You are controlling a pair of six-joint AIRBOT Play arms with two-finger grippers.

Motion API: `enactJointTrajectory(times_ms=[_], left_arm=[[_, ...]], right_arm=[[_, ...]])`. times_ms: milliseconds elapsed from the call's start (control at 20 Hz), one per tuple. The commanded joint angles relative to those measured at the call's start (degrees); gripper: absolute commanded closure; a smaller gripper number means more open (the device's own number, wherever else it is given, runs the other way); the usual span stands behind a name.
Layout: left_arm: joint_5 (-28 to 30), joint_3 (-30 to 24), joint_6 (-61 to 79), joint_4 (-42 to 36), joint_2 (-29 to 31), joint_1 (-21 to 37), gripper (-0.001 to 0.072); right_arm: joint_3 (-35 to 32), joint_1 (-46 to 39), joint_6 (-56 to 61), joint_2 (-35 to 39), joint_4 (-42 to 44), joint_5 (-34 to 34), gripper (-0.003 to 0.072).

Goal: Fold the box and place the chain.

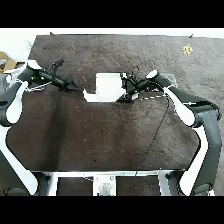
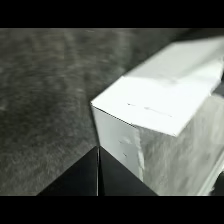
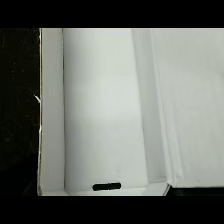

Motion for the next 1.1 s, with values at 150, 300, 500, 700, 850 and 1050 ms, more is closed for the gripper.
enactJointTrajectory(times_ms=[150, 300, 500, 700, 850, 1050], left_arm=[[4.0, -9.5, 4.3, -8.4, 0.0, 0.1, 0.0701], [3.7, -10.2, 4.3, -8.5, 0.0, 0.1, 0.0701], [3.9, -12.0, 4.1, -8.6, 0.0, 0.1, 0.0701], [4.5, -13.1, 4.3, -10.4, 0.0, -0.9, 0.0701], [5.5, -13.1, 3.5, -9.7, 0.0, -2.6, 0.07], [6.0, -13.1, 1.7, -9.7, 0.0, -3.9, 0.0699]], right_arm=[[0.0, 0.0, 0.0, 0.0, 0.0, 0.0, 0.018], [0.0, 0.0, 0.0, 0.0, 0.0, 0.0, 0.0179], [0.0, 0.0, 0.0, 0.0, 0.0, 0.0, 0.0179], [0.0, 0.0, 0.0, 0.0, 0.0, 0.0, 0.0179], [0.0, 0.0, 0.0, 0.0, 0.0, 0.0, 0.0179], [0.0, 0.0, 0.0, 0.0, 0.0, 0.0, 0.0179]])
